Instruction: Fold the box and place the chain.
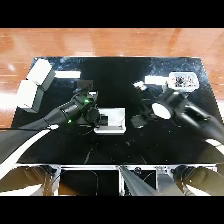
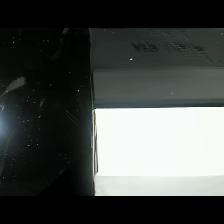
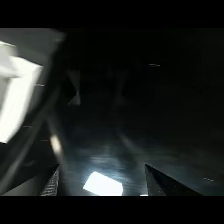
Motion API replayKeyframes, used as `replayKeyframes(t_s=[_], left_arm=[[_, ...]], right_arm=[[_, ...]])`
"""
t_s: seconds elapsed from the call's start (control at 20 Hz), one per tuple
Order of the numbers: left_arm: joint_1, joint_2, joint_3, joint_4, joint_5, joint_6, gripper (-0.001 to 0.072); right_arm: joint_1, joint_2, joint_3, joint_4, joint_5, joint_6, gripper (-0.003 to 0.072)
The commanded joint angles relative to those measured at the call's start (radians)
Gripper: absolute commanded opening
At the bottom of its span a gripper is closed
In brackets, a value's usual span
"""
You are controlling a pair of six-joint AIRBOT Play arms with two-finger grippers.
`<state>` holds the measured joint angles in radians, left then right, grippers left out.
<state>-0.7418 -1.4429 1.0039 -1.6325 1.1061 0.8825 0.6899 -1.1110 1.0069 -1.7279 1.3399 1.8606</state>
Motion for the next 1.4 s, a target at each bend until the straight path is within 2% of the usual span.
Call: replayKeyframes(t_s=[0.0,0.1,0.2,0.3,0.45,0.65,0.95,1.1,1.35], left_arm=[[0.000,0.000,0.000,-0.003,-0.003,0.000,0.0015],[0.000,0.000,0.000,-0.003,-0.003,0.000,0.0015],[0.000,0.000,0.000,-0.003,-0.003,0.000,0.0015],[0.000,0.000,0.000,-0.003,-0.003,0.000,0.0015],[0.000,0.000,0.000,-0.003,-0.003,0.000,0.0015],[0.000,0.000,0.000,-0.003,-0.004,0.000,0.0015],[0.000,0.000,0.000,-0.008,-0.004,0.000,0.0015],[0.000,0.000,0.000,-0.008,-0.004,0.000,0.0015],[0.000,0.000,0.000,-0.011,-0.003,0.000,0.0015]], right_arm=[[-0.083,0.081,-0.027,-0.156,-0.014,-0.005,0.0614],[-0.140,0.085,-0.028,-0.184,-0.085,-0.006,0.0615],[-0.209,0.084,-0.028,-0.184,-0.217,-0.005,0.0615],[-0.315,0.081,-0.027,-0.184,-0.354,0.104,0.0615],[-0.506,0.045,-0.025,-0.107,-0.471,0.198,0.0614],[-0.698,-0.125,0.067,0.061,-0.452,0.135,0.0613],[-0.834,-0.436,0.379,0.343,-0.277,0.160,0.0613],[-0.869,-0.508,0.471,0.427,-0.270,0.214,0.0613],[-0.915,-0.562,0.541,0.434,-0.283,0.254,0.0612]])
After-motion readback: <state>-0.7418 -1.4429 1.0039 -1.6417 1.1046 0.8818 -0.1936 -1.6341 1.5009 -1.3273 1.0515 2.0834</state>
